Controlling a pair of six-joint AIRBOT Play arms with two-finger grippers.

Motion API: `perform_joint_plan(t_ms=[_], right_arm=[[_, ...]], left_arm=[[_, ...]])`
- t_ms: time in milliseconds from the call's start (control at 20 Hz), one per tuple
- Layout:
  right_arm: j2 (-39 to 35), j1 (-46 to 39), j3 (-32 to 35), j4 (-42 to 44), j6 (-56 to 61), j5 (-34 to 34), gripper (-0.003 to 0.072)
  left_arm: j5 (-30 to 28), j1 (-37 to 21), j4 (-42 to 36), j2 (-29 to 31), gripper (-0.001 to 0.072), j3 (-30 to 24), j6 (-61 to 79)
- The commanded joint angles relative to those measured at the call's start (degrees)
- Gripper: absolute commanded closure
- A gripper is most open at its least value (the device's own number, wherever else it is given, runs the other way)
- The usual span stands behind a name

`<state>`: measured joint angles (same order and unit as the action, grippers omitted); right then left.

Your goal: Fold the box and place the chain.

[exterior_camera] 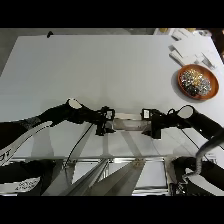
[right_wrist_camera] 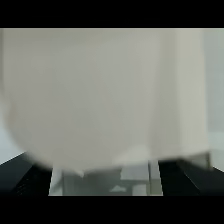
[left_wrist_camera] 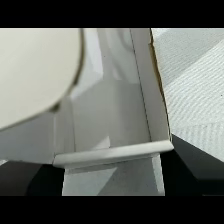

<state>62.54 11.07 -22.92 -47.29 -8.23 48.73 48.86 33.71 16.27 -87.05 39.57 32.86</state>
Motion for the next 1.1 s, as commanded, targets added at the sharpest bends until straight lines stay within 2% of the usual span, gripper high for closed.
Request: perform_joint_plan(t_ms=[0, 150, 250, 400, 450, 500, 550, 650, 800, 900, 1050], right_arm=[[-4.87, 0.0, -0.07, -8.61, 7.96, 1.68, -0.0006], [-10.03, 0.0, -0.07, -14.25, 13.94, 3.5, 0.0009], [-13.7, 0.0, -0.07, -15.41, 16.06, 6.58, 0.006], [-19.06, 0.0, -0.07, -15.23, 16.83, 10.05, 0.0349], [-20.35, 0.0, -0.07, -15.19, 16.83, 11.23, 0.0469], [-21.22, 0.0, -0.07, -14.62, 16.83, 12.72, 0.0631], [-21.68, 0.02, -0.07, -12.9, 16.81, 14.12, 0.0669], [-21.68, 0.0, -0.07, -6.19, 16.83, 13.94, 0.0669], [-21.57, 0.02, -0.07, 11.67, 16.74, 9.7, 0.0669], [-20.96, 0.07, -0.07, 20.68, 16.65, 3.43, 0.0669], [-17.11, 0.07, -0.04, 25.05, 16.85, -7.76, 0.0669]], left_arm=[[0.02, -0.04, 0.02, 0.04, 0.0627, -0.02, -0.09], [0.02, -0.04, 0.02, 0.04, 0.0627, -0.02, -0.07], [0.02, -0.04, 0.02, 0.04, 0.0627, -0.02, -0.07], [0.02, -0.04, 0.04, 0.04, 0.0627, -0.02, -0.07], [0.02, -0.04, 0.02, 0.04, 0.0627, -0.02, -0.07], [0.02, -0.04, 0.02, 0.04, 0.0627, -0.02, -0.07], [0.02, -0.04, 0.02, 0.04, 0.0627, -0.02, -0.07], [0.02, -0.04, 0.02, 0.04, 0.0627, -0.02, -0.07], [0.02, -0.04, 0.02, 0.04, 0.0627, -0.02, -0.07], [0.02, -0.04, 0.02, 0.04, 0.0627, -0.02, -0.07], [0.02, -0.04, 0.02, 0.04, 0.0627, -0.02, -0.07]])
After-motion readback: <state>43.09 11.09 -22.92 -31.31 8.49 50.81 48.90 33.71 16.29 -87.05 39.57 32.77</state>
